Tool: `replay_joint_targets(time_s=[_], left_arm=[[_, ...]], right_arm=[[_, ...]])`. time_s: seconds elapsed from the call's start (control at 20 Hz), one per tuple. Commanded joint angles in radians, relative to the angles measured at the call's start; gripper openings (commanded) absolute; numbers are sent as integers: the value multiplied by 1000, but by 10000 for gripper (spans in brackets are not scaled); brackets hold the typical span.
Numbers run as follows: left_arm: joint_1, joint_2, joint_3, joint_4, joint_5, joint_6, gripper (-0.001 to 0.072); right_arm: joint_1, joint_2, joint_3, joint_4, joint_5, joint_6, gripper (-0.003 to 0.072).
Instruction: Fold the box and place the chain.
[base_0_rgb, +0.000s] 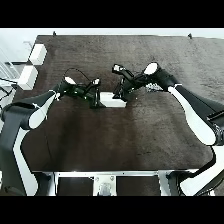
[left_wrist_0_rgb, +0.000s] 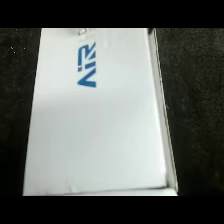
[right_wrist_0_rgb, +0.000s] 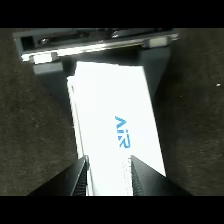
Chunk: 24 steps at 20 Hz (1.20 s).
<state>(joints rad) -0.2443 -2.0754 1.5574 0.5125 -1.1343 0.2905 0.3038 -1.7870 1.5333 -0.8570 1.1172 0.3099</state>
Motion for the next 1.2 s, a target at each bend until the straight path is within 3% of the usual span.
replay_joint_targets(time_s=[0.0,0.25,0.35,0.55,0.6,0.65,0.75,0.95,1.15], left_arm=[[0,0,1,-1,0,-2,178],[0,0,1,-2,0,-2,178],[0,0,1,-2,0,-2,178],[0,0,1,-2,0,-2,178],[0,0,1,-2,0,-2,178],[0,0,1,-2,0,-2,178],[0,0,1,-2,0,-2,178],[0,0,1,-1,0,-2,178],[0,0,1,-2,0,-2,178]], right_arm=[[19,0,-32,11,55,0,289],[3,1,-81,56,55,-24,308],[-18,3,-79,135,55,-45,382],[-73,12,-73,303,55,-69,380],[-84,11,-73,330,55,-69,355],[-91,11,-74,337,55,-68,264],[-92,10,-79,335,54,-50,199],[-69,-15,-105,245,50,32,24],[-35,-56,-110,126,51,130,12]])
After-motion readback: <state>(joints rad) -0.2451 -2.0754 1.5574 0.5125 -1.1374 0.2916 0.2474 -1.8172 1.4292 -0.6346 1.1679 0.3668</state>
